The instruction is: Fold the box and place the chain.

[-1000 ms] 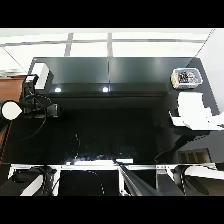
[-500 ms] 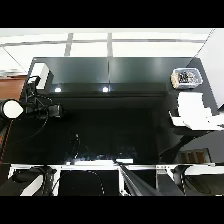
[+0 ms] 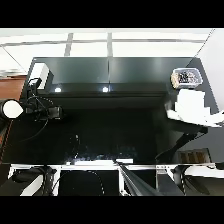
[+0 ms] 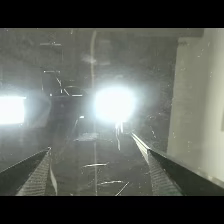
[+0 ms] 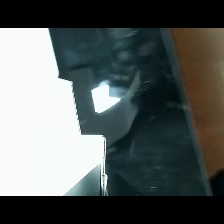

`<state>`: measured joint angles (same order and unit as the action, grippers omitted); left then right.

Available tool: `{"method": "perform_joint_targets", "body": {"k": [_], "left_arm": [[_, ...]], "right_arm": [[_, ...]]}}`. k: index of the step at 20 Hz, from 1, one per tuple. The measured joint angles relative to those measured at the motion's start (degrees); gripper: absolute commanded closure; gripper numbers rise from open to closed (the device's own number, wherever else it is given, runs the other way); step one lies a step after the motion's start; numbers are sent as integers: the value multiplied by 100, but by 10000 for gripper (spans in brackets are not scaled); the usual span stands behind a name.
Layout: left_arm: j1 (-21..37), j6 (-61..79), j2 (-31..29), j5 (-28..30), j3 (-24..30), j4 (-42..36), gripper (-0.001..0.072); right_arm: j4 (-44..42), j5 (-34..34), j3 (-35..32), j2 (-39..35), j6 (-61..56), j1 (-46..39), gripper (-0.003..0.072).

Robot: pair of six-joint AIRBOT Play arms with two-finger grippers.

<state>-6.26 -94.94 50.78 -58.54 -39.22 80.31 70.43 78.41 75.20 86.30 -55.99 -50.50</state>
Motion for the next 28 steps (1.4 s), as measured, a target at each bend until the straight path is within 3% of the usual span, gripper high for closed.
{"method": "perform_joint_targets", "body": {"k": [3, 8, 12, 17, 22, 24, 28], "left_arm": [[0, 0, 0, 44, 0, -2, -3], [-2, 7, 33, 175, 2, -243, -3], [-7, 516, 107, 444, 2, -957, 0], [-9, 1556, 317, 1161, 2, -2568, -1], [-9, 2874, 1261, 1115, 2, -4658, -1], [-9, 3257, 1810, 940, -26, -5123, -1], [-57, 4000, 2830, 616, -149, -5696, 0]], "right_arm": [[-616, -39, -660, -649, 278, 11, 669], [-2625, -140, -2389, -2024, 957, 341, 669], [-3543, -601, -3742, -3189, 1217, 1438, 669], [-4446, -2061, -5001, -4013, 1300, 3268, 669], [-5237, -3888, -5737, -4199, 1377, 5283, 669], [-5379, -4439, -5838, -4223, 1381, 5869, 669], [-5504, -4889, -5919, -4238, 1325, 6402, 669]]}}
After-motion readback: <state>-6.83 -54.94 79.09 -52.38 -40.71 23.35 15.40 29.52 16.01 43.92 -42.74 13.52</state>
